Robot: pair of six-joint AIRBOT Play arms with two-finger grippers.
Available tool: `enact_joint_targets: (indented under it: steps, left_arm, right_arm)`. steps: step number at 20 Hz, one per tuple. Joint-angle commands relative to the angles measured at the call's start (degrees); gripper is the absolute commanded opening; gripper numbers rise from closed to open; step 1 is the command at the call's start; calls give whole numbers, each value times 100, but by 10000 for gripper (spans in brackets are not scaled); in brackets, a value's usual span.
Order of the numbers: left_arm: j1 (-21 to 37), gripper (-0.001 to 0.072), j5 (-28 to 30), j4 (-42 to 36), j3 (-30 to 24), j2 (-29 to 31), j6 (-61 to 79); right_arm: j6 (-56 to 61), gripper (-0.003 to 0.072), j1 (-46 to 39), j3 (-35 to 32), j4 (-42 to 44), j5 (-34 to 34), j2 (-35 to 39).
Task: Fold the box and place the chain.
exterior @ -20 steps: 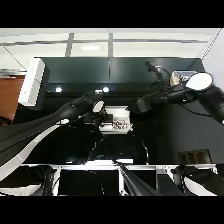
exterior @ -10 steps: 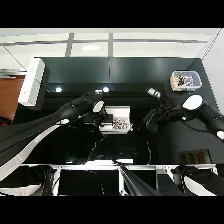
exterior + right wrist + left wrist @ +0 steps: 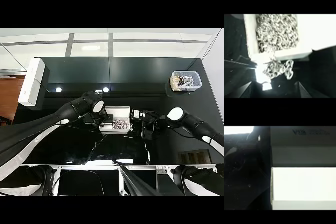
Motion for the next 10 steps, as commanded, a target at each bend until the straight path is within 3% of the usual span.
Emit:
enact_joint_targets:
  steps: [1, 8, 10]
  left_arm:
    - [2, 31, 0, 2, -2, -4, 0]
    - [2, 31, 0, 2, -2, -2, 0]
    - [2, 31, 0, 0, -2, -2, 0]
  right_arm:
    - [-671, 708, 160, -15, 369, -431, -109]
    - [-769, 706, 170, -15, 518, -590, -138]
    - [-732, 557, 170, -15, 516, -520, -166]
